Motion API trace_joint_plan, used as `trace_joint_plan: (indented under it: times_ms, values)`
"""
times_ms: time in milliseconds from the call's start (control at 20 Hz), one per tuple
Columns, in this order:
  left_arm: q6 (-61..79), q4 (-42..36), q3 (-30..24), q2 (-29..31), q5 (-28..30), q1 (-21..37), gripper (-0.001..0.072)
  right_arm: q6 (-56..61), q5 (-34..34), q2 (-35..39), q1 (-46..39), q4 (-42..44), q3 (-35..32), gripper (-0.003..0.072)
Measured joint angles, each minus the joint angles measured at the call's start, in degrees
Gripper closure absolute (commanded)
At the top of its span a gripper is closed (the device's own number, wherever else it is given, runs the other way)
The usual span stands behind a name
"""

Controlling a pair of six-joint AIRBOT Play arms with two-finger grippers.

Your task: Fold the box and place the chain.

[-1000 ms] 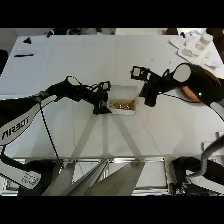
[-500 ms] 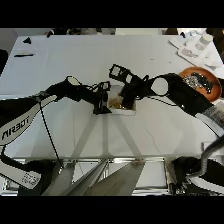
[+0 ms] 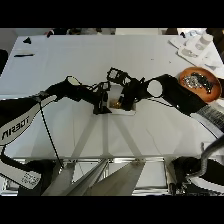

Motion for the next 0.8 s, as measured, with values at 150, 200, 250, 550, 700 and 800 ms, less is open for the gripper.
trace_joint_plan:
  times_ms: [150,200,250,550,700,800]
  values:
    - [0.0,0.0,0.0,0.0,0.0,0.0,0.0479,0.4,6.8,0.1,-0.4,-1.0,4.7,0.0339]
    - [0.0,0.0,0.0,0.0,0.0,0.0,0.0479,1.4,8.5,-0.1,-1.0,-1.2,7.2,0.0396]
    - [0.0,0.0,0.0,0.0,0.0,0.0,0.0479,2.6,9.8,-0.5,-1.9,-1.4,9.6,0.0406]
    - [0.0,0.0,0.0,0.0,0.0,0.0,0.0479,11.8,12.2,-8.6,-8.6,-1.7,21.5,0.0405]
    - [0.0,0.0,0.0,0.0,0.0,0.0,0.0479,13.5,14.4,-13.6,-10.4,-1.7,23.2,0.0385]
    - [0.0,0.0,0.0,0.0,0.0,0.0,0.0479,13.7,16.6,-15.7,-10.9,-1.2,23.7,0.0385]
